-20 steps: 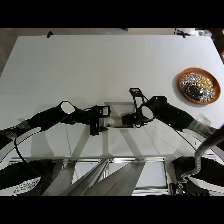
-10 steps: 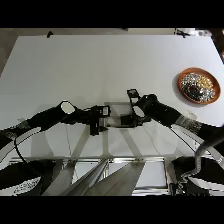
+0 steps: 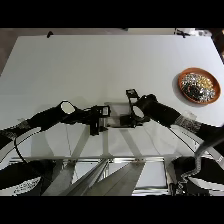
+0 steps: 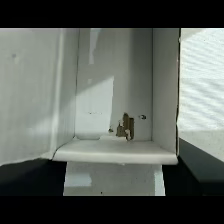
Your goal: Fold the box and place the chain.
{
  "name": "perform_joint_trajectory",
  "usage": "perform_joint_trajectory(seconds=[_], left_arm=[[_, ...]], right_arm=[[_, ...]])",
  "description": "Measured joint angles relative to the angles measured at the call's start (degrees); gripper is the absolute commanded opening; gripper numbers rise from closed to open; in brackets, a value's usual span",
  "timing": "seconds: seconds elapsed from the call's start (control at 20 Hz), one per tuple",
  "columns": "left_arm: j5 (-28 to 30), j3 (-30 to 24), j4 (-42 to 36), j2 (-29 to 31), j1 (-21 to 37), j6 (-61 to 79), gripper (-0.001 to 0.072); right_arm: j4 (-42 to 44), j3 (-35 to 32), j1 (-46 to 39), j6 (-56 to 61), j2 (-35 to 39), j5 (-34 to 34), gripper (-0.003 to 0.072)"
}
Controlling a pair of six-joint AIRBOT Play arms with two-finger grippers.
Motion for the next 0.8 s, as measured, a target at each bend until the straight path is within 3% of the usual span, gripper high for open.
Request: perform_joint_trajectory(seconds=[0.35,0.45,0.6,0.7,0.8], left_arm=[[0.0,0.0,0.0,0.0,0.0,-0.1,0.0224],[0.0,0.0,0.0,0.0,0.0,0.0,0.0224],[0.0,0.0,0.0,0.0,0.0,0.0,0.0224],[0.0,0.0,0.0,0.0,0.0,0.0,0.0224],[0.0,0.0,0.0,0.0,0.0,0.0,0.0224]], right_arm=[[-0.1,0.0,0.0,0.1,0.0,0.0,0.0028],[-0.1,0.0,0.0,-0.5,0.0,-0.5,0.0342],[0.3,0.0,-0.1,-0.4,0.2,-1.3,0.0332],[-0.4,0.0,-0.4,-0.3,0.6,-1.0,0.0143],[-1.5,0.0,-0.7,-0.2,1.1,-0.2,0.0052]])
